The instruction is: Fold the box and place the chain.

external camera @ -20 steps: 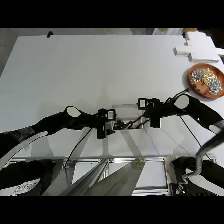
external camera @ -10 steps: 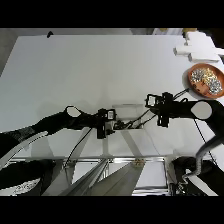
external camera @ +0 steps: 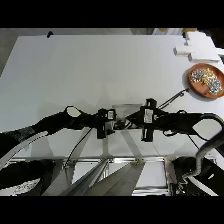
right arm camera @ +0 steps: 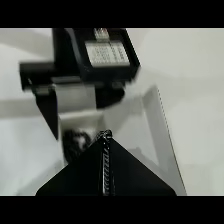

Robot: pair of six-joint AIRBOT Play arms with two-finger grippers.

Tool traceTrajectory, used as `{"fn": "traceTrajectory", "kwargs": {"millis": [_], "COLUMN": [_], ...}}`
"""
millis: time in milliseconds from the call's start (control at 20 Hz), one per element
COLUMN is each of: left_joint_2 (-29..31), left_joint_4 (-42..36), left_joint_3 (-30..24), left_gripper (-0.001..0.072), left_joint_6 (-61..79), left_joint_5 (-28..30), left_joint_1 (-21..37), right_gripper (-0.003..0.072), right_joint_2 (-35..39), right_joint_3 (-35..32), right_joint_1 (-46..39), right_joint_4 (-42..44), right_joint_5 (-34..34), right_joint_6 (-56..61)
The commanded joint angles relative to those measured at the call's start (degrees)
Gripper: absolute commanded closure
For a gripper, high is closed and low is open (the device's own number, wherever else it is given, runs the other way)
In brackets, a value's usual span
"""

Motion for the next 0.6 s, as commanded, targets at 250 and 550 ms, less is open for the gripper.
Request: {"fn": "traceTrajectory", "kwargs": {"millis": [250,550], "left_joint_2": [0.0,0.0], "left_joint_4": [0.0,0.0], "left_joint_3": [0.0,0.0], "left_gripper": [0.0542,0.0542], "left_joint_6": [0.0,0.0], "left_joint_5": [0.0,0.0], "left_joint_1": [0.0,0.0], "right_gripper": [0.0669,0.0455], "right_joint_2": [-8.7,-11.8], "right_joint_3": [0.0,0.1], "right_joint_1": [6.9,6.7], "right_joint_4": [2.9,-12.7], "right_joint_5": [-8.1,-8.0], "right_joint_6": [4.5,18.6]}}
